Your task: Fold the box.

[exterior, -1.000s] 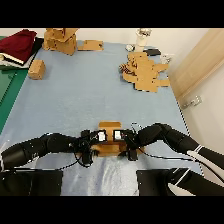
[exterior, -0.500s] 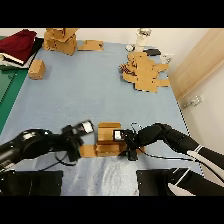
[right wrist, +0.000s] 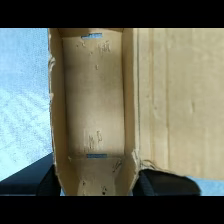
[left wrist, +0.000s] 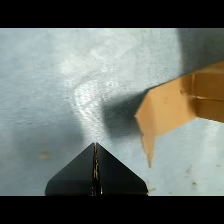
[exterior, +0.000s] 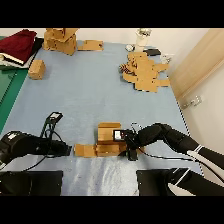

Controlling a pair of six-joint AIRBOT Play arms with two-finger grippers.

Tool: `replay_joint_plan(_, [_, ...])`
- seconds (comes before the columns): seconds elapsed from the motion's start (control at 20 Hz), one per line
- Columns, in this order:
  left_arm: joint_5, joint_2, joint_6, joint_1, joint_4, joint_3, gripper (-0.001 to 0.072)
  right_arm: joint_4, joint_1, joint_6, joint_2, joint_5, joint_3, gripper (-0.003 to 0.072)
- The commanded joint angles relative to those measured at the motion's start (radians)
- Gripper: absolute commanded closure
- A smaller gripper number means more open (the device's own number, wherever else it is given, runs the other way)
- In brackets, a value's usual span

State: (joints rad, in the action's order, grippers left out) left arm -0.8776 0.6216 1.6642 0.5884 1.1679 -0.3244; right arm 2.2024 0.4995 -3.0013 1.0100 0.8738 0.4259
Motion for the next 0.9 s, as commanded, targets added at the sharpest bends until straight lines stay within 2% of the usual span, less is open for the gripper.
replay_joint_plan(0.0, [0.079, 0.096, -0.095, 0.009, -0.233, 0.021, 0.0699, 0.0, 0.0, 0.0, 0.0, 0.0, 0.001, 0.0178])
replay_joint_plan(0.15, [0.202, 0.182, -0.112, 0.065, -0.303, 0.02, 0.0699, 0.0, 0.0, 0.0, 0.0, 0.0, 0.001, 0.0178])
replay_joint_plan(0.35, [0.248, 0.241, -0.164, 0.106, -0.398, 0.02, 0.0699, 0.0, 0.0, 0.0, 0.0, 0.0, 0.001, 0.0179])
replay_joint_plan(0.55, [0.261, 0.225, -0.229, 0.119, -0.511, 0.02, 0.07, 0.0, 0.0, 0.0, 0.0, 0.0, 0.001, 0.0178])
replay_joint_plan(0.85, [0.268, 0.111, -0.232, 0.119, -0.548, 0.015, 0.0699, 0.0, 0.0, 0.0, 0.0, 0.0, 0.001, 0.0179])
